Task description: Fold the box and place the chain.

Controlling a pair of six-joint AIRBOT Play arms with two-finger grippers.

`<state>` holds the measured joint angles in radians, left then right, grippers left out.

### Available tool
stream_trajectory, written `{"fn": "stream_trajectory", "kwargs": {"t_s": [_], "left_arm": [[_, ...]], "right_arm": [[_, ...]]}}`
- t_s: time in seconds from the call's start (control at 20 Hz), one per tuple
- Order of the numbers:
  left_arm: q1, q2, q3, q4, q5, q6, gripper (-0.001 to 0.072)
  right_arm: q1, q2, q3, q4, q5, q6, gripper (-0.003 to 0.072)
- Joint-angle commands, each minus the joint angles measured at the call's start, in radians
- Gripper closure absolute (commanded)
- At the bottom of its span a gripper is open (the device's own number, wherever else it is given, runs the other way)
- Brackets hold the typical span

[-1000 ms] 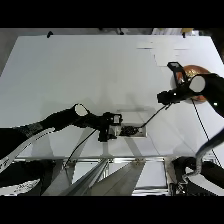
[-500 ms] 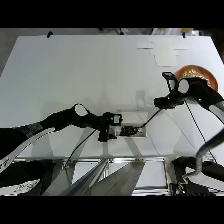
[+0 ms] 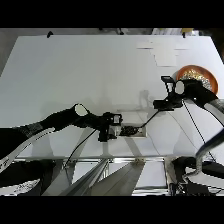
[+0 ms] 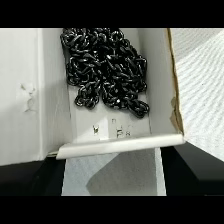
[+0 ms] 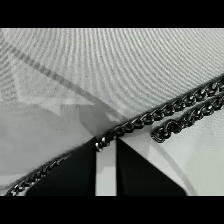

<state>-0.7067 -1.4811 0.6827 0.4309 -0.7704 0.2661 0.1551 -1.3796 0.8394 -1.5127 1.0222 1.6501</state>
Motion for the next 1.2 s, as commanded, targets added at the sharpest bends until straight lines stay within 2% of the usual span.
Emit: {"fn": "stream_trajectory", "kwargs": {"t_s": [0.0, 0.2, 0.45, 0.75, 0.95, 1.15], "left_arm": [[0.001, 0.001, 0.001, 0.0, 0.0, 0.0, 0.057], [0.001, 0.001, 0.001, 0.0, 0.0, 0.0, 0.057], [0.001, 0.001, 0.001, 0.0, 0.0, 0.0, 0.057], [0.001, 0.001, 0.001, 0.0, 0.0, 0.0, 0.057], [0.001, 0.001, 0.001, 0.0, 0.0, 0.0, 0.057], [0.001, 0.001, 0.001, 0.0, 0.0, 0.0, 0.057]], "right_arm": [[0.0, -0.002, -0.001, 0.001, -0.005, -0.002, 0.0662], [0.006, 0.039, -0.001, -0.011, 0.043, -0.077, 0.0671], [0.024, 0.25, -0.001, -0.016, 0.166, -0.132, 0.067], [0.252, 0.513, -0.001, 0.005, 0.344, -0.14, 0.0672], [0.404, 0.627, -0.001, 0.154, 0.33, -0.129, 0.067], [0.491, 0.669, -0.001, 0.302, 0.225, -0.129, 0.067]]}}
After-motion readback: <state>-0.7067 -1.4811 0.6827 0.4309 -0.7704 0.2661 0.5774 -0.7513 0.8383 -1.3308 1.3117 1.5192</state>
